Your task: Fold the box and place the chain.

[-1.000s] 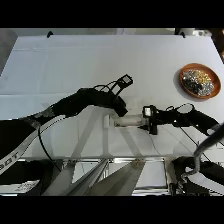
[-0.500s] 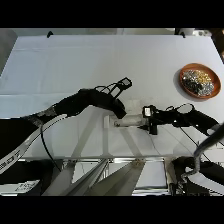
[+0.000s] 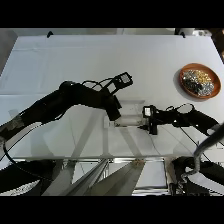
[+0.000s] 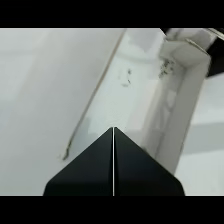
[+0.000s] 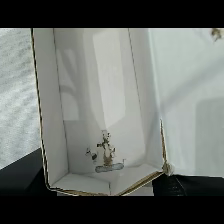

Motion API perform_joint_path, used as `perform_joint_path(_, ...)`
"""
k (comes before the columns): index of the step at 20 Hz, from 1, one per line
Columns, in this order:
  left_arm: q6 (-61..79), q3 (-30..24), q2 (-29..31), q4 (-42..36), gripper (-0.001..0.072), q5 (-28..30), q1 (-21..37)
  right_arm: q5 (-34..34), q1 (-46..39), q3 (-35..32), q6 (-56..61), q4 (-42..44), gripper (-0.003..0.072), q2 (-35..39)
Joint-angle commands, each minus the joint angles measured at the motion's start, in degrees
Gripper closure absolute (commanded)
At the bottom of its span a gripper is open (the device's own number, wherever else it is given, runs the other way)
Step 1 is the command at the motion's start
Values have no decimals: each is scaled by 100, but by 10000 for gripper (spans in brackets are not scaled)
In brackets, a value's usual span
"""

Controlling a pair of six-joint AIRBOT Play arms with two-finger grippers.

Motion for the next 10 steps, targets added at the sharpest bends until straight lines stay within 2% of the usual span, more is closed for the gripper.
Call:
perform_joint_path(1, 28, -26, 146, 149, 706, 772, -9, 2, -2, 7, 0, 2, 278, 4)
perform_joint_path(4, 216, -286, 149, 63, 706, 774, -9, 2, -2, 7, 0, 4, 278, 4)
perform_joint_path(10, 1547, -1521, 146, -374, 705, 323, 87, 2, -2, 7, 0, 4, 278, 4)
